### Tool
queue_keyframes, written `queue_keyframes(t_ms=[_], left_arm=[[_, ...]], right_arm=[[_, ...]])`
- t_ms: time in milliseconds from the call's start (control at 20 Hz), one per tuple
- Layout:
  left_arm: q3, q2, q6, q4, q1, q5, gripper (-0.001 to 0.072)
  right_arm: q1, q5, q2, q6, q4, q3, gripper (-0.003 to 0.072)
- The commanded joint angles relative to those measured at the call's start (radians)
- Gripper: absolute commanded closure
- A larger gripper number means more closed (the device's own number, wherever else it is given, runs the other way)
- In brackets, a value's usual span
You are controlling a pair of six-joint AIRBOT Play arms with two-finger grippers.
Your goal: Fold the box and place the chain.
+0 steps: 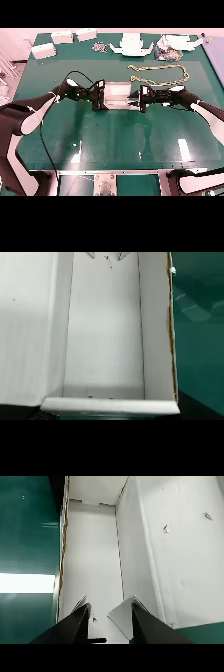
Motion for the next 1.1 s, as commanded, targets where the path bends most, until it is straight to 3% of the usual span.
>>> queue_keyframes(t_ms=[0, 100, 300, 650, 1050], left_arm=[[0.000, 0.001, -0.001, -0.002, -0.001, 0.001, 0.0240], [0.000, 0.001, -0.001, -0.002, -0.001, 0.002, 0.0240], [0.000, 0.001, -0.001, -0.002, -0.001, 0.001, 0.0241], [0.000, 0.001, -0.001, -0.002, -0.001, 0.000, 0.0241], [0.000, 0.001, -0.001, -0.002, -0.001, 0.001, 0.0240]], right_arm=[[0.008, 0.002, -0.022, -0.007, 0.038, 0.001, 0.0373], [0.010, 0.002, -0.031, -0.016, 0.036, 0.011, 0.0365], [0.010, 0.025, -0.052, -0.029, 0.025, 0.036, 0.0085], [0.010, 0.064, -0.066, -0.058, -0.007, 0.048, 0.0069], [0.010, -0.003, -0.066, -0.046, -0.063, 0.051, 0.0072]])
